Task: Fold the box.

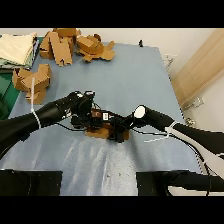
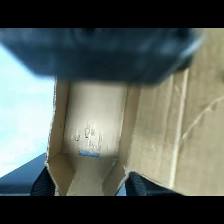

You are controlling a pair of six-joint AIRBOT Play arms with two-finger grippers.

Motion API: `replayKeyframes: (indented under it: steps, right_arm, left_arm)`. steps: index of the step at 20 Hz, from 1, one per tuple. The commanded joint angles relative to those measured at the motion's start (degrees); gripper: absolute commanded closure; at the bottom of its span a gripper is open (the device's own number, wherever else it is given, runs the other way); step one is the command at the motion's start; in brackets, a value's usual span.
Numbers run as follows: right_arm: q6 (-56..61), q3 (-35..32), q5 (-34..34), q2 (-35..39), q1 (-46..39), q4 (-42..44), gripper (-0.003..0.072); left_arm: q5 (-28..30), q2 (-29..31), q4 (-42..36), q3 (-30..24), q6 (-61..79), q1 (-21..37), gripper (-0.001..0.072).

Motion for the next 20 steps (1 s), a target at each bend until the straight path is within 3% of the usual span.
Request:
replayKeyframes:
  steps: [1, 9, 10, 12, 13, 15, 16, 17, 20]
  right_arm:
    - [0.02, -0.02, -0.15, 0.02, -0.02, 0.00, 0.0136]
    - [0.02, -0.02, -0.17, 0.02, -0.02, 0.00, 0.0136]
    - [0.02, -0.02, -0.17, 0.02, -0.02, 0.00, 0.0137]
    - [0.02, -0.02, -0.17, 0.04, -0.02, 0.00, 0.0136]
    - [0.02, -0.02, -0.15, 0.04, -0.02, 0.00, 0.0136]
    - [0.02, -0.02, -0.13, 0.04, 0.00, 0.00, 0.0136]
    - [0.04, -0.02, -0.13, 0.04, -0.02, 0.00, 0.0136]
    - [0.02, -0.02, -0.11, 0.04, 0.00, 0.00, 0.0136]
    - [0.02, -0.02, -0.13, 0.04, -0.02, -0.02, 0.0137]
  left_arm:
    - [-1.14, 2.60, 0.07, 0.17, 0.61, 1.86, 0.0078]
    - [-2.45, 8.59, -1.11, 0.17, 0.55, 4.70, 0.0097]
    - [-3.39, 9.09, -1.53, 0.17, 0.59, 4.70, 0.0289]
    - [-6.99, 10.12, 0.61, 0.15, 0.79, 4.70, 0.0464]
    - [-9.27, 10.64, 4.79, 0.15, 0.96, 4.72, 0.0696]
    - [-11.67, 11.65, 13.40, -0.09, 3.28, 6.29, 0.0699]
    - [-11.32, 11.98, 10.88, -0.20, 10.97, 9.51, 0.0700]
    - [-9.99, 11.93, 3.28, -0.20, 20.68, 14.43, 0.0699]
    - [-2.62, 10.71, -30.10, -0.46, 63.91, 31.56, 0.0700]
